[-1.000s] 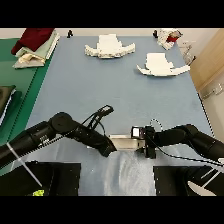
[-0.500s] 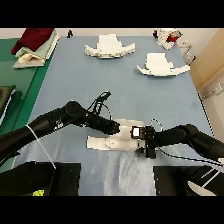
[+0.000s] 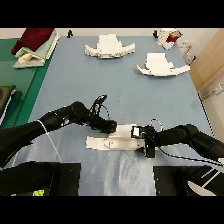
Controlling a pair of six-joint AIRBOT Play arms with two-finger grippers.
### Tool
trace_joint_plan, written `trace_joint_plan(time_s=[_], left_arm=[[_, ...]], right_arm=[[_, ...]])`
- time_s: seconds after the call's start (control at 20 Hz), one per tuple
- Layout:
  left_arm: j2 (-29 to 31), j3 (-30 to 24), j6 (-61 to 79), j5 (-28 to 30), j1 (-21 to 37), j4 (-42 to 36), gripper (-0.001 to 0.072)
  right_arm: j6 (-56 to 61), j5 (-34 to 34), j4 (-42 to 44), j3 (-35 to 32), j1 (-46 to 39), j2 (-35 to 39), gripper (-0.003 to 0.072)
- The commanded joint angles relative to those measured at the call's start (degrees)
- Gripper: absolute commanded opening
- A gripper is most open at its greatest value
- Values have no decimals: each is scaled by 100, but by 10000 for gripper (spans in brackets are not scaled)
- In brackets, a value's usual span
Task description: Fold the box.
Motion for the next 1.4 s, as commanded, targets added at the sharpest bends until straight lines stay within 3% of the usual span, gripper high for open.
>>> trace_joint_plan(time_s=[0.0,0.2,0.35,0.65,0.9,0.95,1.0,1.05,1.35], left_arm=[[-50,7,-33,17,9,46,13],[260,179,555,22,11,61,12],[1091,339,894,4,9,396,12],[3032,103,916,-898,-297,2146,12],[3508,-273,2549,-1681,-787,2621,16],[3506,-356,2761,-1729,-774,2597,163],[3506,-470,2872,-1665,-732,2577,590],[3501,-605,3005,-1515,-671,2551,694],[3058,-1478,5206,-769,-348,1451,693]], right_arm=[[-2,-4,2,7,4,2,507],[-2,-2,2,7,4,2,507],[-2,-4,2,7,4,2,507],[-2,-2,2,7,4,2,507],[-2,-4,2,7,4,2,507],[-2,-2,2,7,4,2,507],[-2,-4,2,7,4,2,507],[-2,-2,2,7,4,2,507],[-2,-4,2,7,4,2,507]])
